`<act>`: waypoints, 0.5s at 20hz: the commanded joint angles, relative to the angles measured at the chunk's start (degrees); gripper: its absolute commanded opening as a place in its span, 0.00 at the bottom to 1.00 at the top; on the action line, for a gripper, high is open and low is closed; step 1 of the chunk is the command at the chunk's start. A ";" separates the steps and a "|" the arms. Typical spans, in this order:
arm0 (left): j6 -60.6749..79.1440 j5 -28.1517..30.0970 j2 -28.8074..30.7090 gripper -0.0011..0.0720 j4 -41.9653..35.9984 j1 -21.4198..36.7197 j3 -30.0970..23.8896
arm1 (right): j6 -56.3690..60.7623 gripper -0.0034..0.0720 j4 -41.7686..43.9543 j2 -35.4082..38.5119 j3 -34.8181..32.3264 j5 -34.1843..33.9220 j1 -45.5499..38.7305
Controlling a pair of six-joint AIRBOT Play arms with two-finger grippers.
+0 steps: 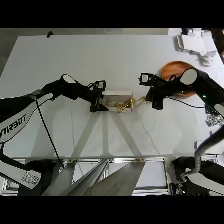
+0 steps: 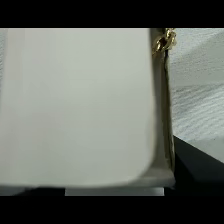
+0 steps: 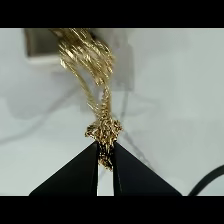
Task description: Fold the box and place the chain.
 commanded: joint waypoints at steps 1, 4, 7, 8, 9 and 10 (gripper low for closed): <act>0.02 0.02 0.00 0.23 0.00 0.00 0.07 | 1.31 0.05 6.54 4.79 0.48 3.02 2.89; 0.02 0.00 0.02 0.23 0.00 0.00 0.07 | 1.29 0.05 15.93 4.74 3.15 1.64 4.85; 0.02 0.00 0.00 0.23 0.00 0.00 0.07 | 1.25 0.06 25.86 4.63 6.34 -2.64 5.44; 0.02 0.02 0.02 0.23 0.00 0.00 0.07 | 1.22 0.06 28.52 4.59 7.17 -3.91 5.46; 0.02 0.02 0.00 0.23 0.00 0.00 0.07 | 1.14 0.06 30.32 4.48 7.85 -4.76 5.44; 0.02 0.00 0.00 0.23 0.00 0.00 0.07 | 1.14 0.06 31.69 4.42 8.39 -5.44 5.46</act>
